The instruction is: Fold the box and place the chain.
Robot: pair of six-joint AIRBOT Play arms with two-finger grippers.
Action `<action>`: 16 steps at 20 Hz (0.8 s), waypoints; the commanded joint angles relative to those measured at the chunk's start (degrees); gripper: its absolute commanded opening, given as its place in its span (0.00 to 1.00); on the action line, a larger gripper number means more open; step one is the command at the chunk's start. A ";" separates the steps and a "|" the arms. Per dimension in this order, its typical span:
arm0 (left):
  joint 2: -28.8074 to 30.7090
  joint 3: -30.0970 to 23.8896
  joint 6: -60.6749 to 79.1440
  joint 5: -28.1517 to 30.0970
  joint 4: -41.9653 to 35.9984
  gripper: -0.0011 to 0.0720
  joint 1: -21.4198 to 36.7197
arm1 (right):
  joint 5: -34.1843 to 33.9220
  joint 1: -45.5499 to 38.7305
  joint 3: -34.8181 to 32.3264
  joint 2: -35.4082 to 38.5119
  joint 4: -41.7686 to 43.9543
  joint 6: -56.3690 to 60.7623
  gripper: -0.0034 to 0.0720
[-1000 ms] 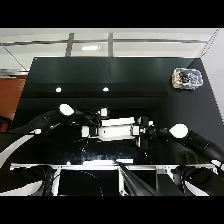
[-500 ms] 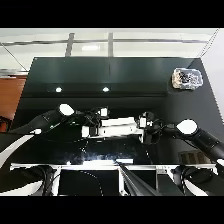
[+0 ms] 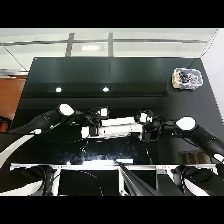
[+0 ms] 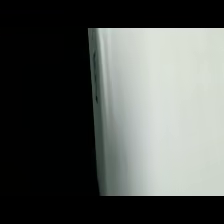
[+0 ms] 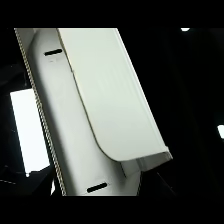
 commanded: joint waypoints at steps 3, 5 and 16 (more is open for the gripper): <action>-0.04 -0.04 0.02 -0.02 0.00 0.06 0.07 | 5.84 -1.25 2.54 -5.62 2.84 -4.02 0.94; -0.04 -0.04 0.00 -0.02 -0.02 0.06 0.07 | 9.57 -2.60 2.47 -5.70 1.90 -3.98 0.94; -0.04 -0.04 0.00 0.00 -0.02 0.06 0.07 | 7.41 -2.23 1.22 -9.62 1.95 -8.50 0.94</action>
